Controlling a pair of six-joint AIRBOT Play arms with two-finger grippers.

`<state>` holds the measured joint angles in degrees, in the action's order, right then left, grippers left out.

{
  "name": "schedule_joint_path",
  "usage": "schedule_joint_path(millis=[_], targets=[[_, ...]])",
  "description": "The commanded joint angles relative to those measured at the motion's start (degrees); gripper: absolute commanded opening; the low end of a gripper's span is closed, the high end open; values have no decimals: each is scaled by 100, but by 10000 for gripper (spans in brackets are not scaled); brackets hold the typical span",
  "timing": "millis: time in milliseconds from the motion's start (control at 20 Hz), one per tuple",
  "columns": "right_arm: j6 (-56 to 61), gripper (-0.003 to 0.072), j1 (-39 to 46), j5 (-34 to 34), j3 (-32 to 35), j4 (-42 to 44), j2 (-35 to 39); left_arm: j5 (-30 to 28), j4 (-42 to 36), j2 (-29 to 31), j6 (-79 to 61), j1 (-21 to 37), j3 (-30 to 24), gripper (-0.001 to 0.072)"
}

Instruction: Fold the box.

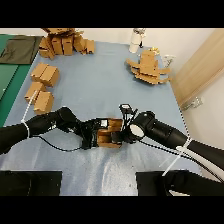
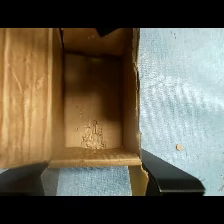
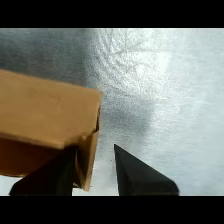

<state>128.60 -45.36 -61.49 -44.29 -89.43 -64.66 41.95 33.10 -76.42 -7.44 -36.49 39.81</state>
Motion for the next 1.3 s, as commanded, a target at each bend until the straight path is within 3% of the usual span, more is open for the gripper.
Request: schedule_joint_path(millis=[0,450,500,550,600,700,750,950,1050,1150,1200,1250], targets=[[155,350,-11,-7,-136,76,-111,-2,-11,-2,-4,4,0,314],[387,329,-11,-114,-420,291,-763,0,-9,-2,-2,4,0,314],[385,217,-11,-116,-420,286,-778,0,-9,-2,-4,4,0,314],[385,158,-11,-111,-422,278,-776,0,-11,-2,-4,4,0,314],[382,135,-11,-111,-422,269,-776,0,-9,-2,-4,4,0,314],[291,14,-11,-114,-420,262,-776,0,-9,-2,-4,4,0,314],[289,6,-11,-114,-420,243,-776,0,-9,-2,-4,4,0,314],[76,8,-11,-103,-422,227,-776,0,-9,-2,-2,4,0,314],[81,235,-11,-155,-457,227,-776,-2,-9,-2,-4,4,0,314],[79,249,-11,-348,-570,221,-774,-2,-9,-2,-4,4,0,314],[79,309,-9,-452,-658,216,-769,-2,-9,-2,-2,4,0,314],[79,312,-9,-483,-737,199,-750,-2,-9,-2,-4,4,0,314]])
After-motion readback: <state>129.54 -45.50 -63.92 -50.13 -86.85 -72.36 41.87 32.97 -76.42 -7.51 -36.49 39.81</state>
